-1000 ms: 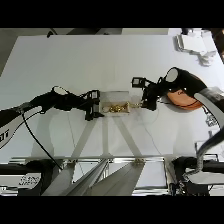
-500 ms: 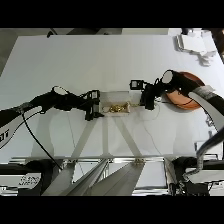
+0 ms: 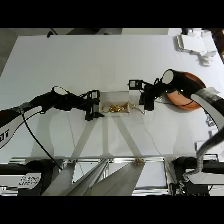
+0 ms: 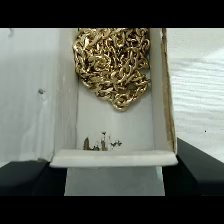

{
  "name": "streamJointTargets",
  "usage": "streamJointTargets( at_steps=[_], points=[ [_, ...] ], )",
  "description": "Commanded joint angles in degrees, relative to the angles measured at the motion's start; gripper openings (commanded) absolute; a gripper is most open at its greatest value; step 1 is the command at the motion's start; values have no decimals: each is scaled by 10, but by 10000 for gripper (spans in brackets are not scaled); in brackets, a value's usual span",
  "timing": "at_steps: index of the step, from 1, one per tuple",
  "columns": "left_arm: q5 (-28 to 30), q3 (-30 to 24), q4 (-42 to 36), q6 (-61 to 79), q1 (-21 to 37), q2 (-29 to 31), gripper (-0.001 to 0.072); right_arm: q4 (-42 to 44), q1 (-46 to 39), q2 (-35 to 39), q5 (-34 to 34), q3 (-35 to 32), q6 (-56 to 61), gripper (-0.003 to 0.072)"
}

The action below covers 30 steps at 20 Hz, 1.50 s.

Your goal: Fold the box and place the chain.

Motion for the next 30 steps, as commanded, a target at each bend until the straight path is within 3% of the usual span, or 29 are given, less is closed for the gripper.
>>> streamJointTargets(
  at_steps=[1,6,10,12,16,19,20,21,22,26,30],
  points=[
    [0,0,0,0,0,0,108,66,5,64,-1,1,13,8],
    [0,0,0,0,0,0,108,216,5,145,0,1,13,8],
    [0,0,0,0,0,0,108,374,16,159,-7,1,6,9],
    [0,0,0,0,0,0,108,389,37,159,-32,1,6,9],
    [0,0,0,0,0,0,108,369,73,154,-72,1,7,9],
    [0,0,0,0,0,0,108,305,80,153,-85,1,13,37],
    [0,0,0,0,0,0,108,284,80,153,-84,1,24,172],
    [0,0,0,0,0,0,108,263,79,153,-84,1,38,357],
    [0,0,0,0,0,0,108,238,79,154,-83,1,50,431],
    [0,0,0,0,0,0,108,112,73,171,-91,-14,102,419],
    [0,0,0,0,0,0,108,62,10,176,-67,-60,183,410]
  ],
)
